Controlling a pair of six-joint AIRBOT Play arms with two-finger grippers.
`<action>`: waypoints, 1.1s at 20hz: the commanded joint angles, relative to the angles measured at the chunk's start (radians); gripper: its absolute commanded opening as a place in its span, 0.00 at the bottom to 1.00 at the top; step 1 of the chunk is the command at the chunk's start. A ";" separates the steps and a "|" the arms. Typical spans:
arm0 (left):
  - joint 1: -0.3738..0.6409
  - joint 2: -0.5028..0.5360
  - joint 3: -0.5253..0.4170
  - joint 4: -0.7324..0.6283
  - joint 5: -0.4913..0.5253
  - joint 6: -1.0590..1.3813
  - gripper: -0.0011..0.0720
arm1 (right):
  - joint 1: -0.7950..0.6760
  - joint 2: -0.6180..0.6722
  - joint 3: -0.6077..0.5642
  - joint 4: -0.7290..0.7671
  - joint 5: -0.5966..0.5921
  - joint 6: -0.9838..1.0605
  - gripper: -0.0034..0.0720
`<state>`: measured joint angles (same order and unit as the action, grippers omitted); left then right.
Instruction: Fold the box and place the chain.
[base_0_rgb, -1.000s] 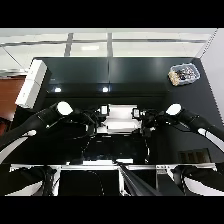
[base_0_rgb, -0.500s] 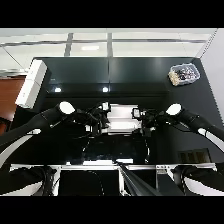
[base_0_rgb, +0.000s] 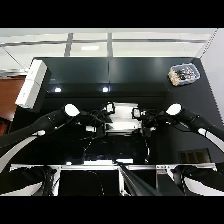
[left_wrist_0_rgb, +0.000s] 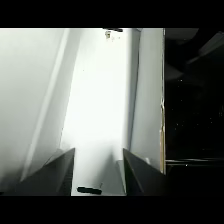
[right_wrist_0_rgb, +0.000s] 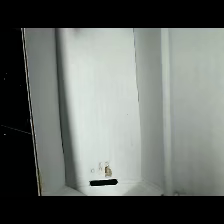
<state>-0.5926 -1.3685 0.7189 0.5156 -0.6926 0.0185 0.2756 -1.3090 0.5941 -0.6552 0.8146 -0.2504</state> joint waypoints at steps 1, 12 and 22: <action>0.002 0.000 0.003 0.040 -0.029 -0.001 0.35 | 0.001 -0.001 0.000 0.000 0.001 0.000 0.19; 0.281 0.270 0.044 0.575 -0.221 -1.003 0.05 | 0.001 -0.001 0.000 0.000 0.000 0.000 0.19; 0.545 -0.006 -0.139 -0.014 -0.359 -1.236 0.05 | 0.001 -0.001 0.000 0.000 0.000 0.000 0.19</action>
